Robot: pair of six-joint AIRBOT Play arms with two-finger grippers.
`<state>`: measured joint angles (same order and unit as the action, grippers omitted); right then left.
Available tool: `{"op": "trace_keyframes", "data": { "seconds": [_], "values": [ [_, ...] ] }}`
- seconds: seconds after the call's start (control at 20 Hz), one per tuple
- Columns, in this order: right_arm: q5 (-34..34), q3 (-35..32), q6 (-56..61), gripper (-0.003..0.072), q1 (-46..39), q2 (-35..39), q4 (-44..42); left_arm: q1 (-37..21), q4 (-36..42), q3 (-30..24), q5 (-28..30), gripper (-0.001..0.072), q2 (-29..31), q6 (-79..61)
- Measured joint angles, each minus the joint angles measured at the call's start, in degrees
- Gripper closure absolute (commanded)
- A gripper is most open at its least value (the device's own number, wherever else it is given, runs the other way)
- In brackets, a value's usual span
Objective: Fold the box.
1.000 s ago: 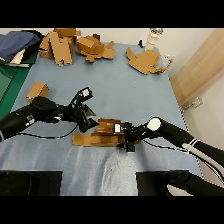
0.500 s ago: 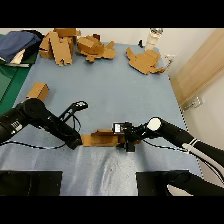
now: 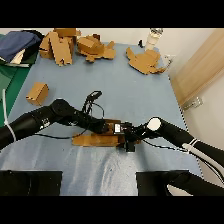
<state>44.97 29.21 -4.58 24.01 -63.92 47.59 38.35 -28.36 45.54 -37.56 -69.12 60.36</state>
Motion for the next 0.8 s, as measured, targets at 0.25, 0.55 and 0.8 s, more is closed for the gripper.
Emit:
{"op": "trace_keyframes", "data": {
  "seconds": [0.25,0.55,0.8],
  "values": [
    [0.0,0.0,0.0,0.0151,0.0,0.0,0.0,0.4,1.0,2.2,6.4,0.0702,-4.9,2.4],
    [0.0,0.0,0.0,0.0151,0.0,0.0,0.0,0.5,-2.0,2.7,-0.2,0.0702,-10.5,10.3],
    [0.1,0.0,0.0,0.0151,0.0,0.0,0.0,0.5,-3.5,2.7,-3.7,0.0701,-11.8,14.6]
  ]
}}
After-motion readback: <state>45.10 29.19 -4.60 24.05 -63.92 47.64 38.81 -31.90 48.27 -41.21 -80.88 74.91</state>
